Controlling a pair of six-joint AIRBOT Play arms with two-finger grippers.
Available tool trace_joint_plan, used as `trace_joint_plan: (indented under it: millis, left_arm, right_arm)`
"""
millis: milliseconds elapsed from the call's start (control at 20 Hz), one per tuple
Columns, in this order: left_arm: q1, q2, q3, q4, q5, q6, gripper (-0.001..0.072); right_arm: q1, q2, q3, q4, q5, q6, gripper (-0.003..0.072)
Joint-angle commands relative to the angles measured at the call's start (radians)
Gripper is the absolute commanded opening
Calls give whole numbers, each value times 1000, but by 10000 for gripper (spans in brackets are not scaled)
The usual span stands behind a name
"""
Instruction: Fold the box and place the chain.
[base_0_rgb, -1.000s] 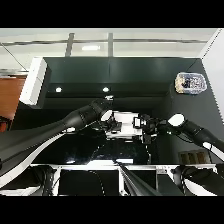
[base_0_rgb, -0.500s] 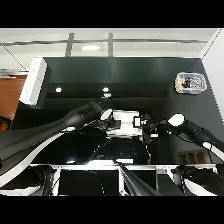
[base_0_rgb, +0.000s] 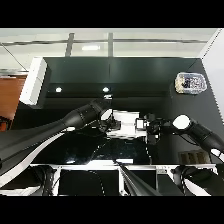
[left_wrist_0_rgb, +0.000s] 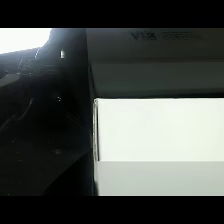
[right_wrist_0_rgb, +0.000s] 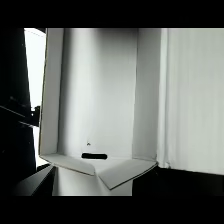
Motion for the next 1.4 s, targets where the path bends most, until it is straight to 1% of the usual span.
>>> trace_joint_plan:
  millis: [0,50,150,200,250,300,450,650,800,850,900,950,1000,1050,1100,1150,1200,1250,1300,1350]
  left_arm:
    - [1,0,1,5,-5,6,27]
    - [1,0,1,5,-4,6,26]
    - [1,0,1,5,-4,6,27]
    - [1,0,1,4,-4,6,27]
    - [1,0,1,3,-4,6,27]
    - [1,0,1,1,-4,6,27]
    - [1,0,1,-2,-3,6,27]
    - [1,0,1,-5,-1,6,28]
    - [1,0,1,-5,-1,6,28]
    - [1,0,1,-5,-1,6,28]
    - [1,0,1,-5,-1,6,27]
    - [1,0,1,-5,0,6,28]
    - [1,0,1,-5,0,6,28]
    - [1,0,1,-5,-1,6,28]
    - [1,0,1,-5,-1,6,27]
    - [1,0,1,-5,-1,6,27]
    - [1,0,1,-5,-2,6,27]
    - [1,0,1,-5,-2,6,27]
    - [1,0,1,-5,-3,6,28]
    - [1,0,1,-5,-2,6,28]
  right_arm:
    - [-1,18,1,-32,15,23,626]
    - [-1,18,1,-29,16,24,482]
    - [-1,18,1,-5,19,24,438]
    - [0,18,1,22,19,24,339]
    - [0,17,1,51,18,23,204]
    - [0,16,0,93,18,23,190]
    - [28,3,0,212,11,27,186]
    - [63,-43,0,232,-37,93,185]
    - [62,-45,0,232,-53,113,191]
    - [62,-45,0,233,-55,132,386]
    - [61,-45,0,231,-52,136,427]
    - [62,-45,0,215,-42,144,192]
    - [62,-45,0,212,-35,157,162]
    - [61,-44,0,214,-38,172,350]
    - [61,-44,0,212,-35,179,289]
    - [58,-41,1,209,-34,220,10]
    - [46,-29,2,209,-34,306,14]
    - [17,-4,12,194,-21,462,14]
    - [-31,25,39,141,36,645,14]
    - [-91,53,77,80,121,795,14]
